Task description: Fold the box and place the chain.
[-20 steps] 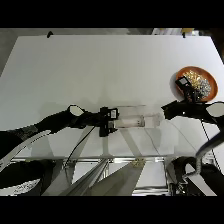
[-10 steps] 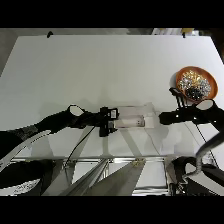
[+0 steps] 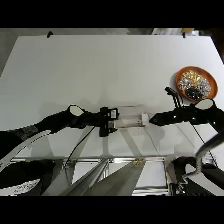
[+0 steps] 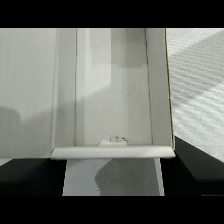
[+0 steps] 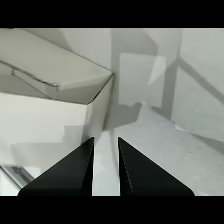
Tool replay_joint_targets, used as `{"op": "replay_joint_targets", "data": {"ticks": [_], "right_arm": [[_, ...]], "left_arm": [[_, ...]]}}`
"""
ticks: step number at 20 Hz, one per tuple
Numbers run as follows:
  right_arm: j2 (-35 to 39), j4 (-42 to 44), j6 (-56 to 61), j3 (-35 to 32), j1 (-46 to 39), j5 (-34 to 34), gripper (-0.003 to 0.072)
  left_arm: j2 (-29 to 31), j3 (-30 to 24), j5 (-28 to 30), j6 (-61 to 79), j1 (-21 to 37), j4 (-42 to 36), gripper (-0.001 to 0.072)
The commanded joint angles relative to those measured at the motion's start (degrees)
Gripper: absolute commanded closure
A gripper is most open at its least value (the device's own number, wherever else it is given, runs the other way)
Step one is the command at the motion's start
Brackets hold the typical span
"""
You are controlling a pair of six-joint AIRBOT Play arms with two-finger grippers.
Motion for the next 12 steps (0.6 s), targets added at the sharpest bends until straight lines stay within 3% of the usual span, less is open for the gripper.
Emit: {"op": "replay_joint_targets", "data": {"ticks": [1,4,6,10,11,12], "right_arm": [[3.8,1.27,0.07,-0.02,0.2,1.97,0.0492],[4.7,3.89,0.17,-0.02,0.37,3.8,0.0405],[4.68,4.31,0.35,-0.02,2.38,3.13,0.0405],[4.68,-0.15,6.36,-0.02,7.39,-3.23,0.0319],[4.7,-0.55,8.02,0.0,8.24,-4.15,0.0263],[4.7,-0.5,9.38,0.07,9.31,-5.01,0.0263]], "left_arm": [[0.04,0.02,0.02,0.0,0.0,0.02,0.0347],[0.04,0.04,0.02,0.0,-0.02,0.02,0.0347],[0.04,0.04,0.02,0.0,-0.02,0.02,0.0347],[0.04,0.02,0.02,0.0,-0.02,0.02,0.0347],[0.04,0.04,0.02,0.0,-0.02,0.0,0.0347],[0.04,0.04,0.02,0.0,-0.02,0.02,0.0347]]}}
